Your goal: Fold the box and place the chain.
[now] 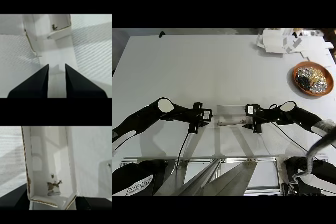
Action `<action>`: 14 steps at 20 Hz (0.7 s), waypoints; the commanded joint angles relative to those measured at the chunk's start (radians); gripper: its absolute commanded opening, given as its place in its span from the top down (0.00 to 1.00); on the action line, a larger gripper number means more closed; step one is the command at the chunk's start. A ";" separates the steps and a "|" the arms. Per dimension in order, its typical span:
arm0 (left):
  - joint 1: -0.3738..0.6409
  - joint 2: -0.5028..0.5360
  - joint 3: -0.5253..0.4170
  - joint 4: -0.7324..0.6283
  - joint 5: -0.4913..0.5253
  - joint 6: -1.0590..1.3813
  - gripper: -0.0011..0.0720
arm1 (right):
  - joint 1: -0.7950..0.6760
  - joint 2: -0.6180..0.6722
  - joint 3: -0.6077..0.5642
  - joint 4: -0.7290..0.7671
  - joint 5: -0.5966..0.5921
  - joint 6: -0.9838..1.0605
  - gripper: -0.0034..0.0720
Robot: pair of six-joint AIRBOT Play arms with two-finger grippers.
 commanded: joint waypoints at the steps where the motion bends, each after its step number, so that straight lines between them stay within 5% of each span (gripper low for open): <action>1: 0.001 -0.014 0.000 -0.018 0.061 0.044 0.67 | 0.000 0.001 0.000 0.000 0.001 0.001 0.43; 14: -0.099 -0.095 0.000 -0.112 0.114 0.127 0.70 | 0.000 0.001 0.000 0.000 0.001 0.001 0.43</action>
